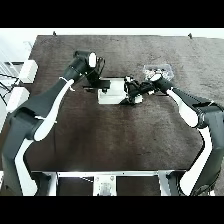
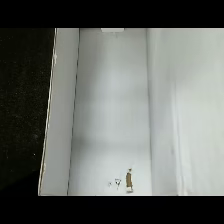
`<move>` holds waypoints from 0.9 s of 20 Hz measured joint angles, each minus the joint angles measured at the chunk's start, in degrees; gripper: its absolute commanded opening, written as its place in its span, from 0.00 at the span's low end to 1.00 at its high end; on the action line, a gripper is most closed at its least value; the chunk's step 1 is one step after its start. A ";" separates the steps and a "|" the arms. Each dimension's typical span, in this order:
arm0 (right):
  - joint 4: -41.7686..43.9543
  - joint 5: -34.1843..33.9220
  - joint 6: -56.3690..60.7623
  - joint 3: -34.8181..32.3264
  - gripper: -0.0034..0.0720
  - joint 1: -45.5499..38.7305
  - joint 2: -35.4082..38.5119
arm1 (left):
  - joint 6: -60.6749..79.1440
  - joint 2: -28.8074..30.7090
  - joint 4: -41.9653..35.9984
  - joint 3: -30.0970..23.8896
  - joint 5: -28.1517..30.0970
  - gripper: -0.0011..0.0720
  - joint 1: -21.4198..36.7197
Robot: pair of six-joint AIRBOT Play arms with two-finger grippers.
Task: Fold the box and place the chain.
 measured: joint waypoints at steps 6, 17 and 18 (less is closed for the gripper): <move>0.02 0.00 0.02 0.00 0.78 0.00 0.00 | 18.49 5.09 2.40 0.00 -2.03 0.95 2.91; 0.04 0.00 0.02 0.00 0.78 0.00 0.00 | 70.82 6.08 -25.27 -9.33 3.06 0.72 16.74; 0.04 0.00 0.02 0.00 0.78 0.00 0.00 | 73.07 6.10 -25.88 -9.73 3.32 0.73 17.03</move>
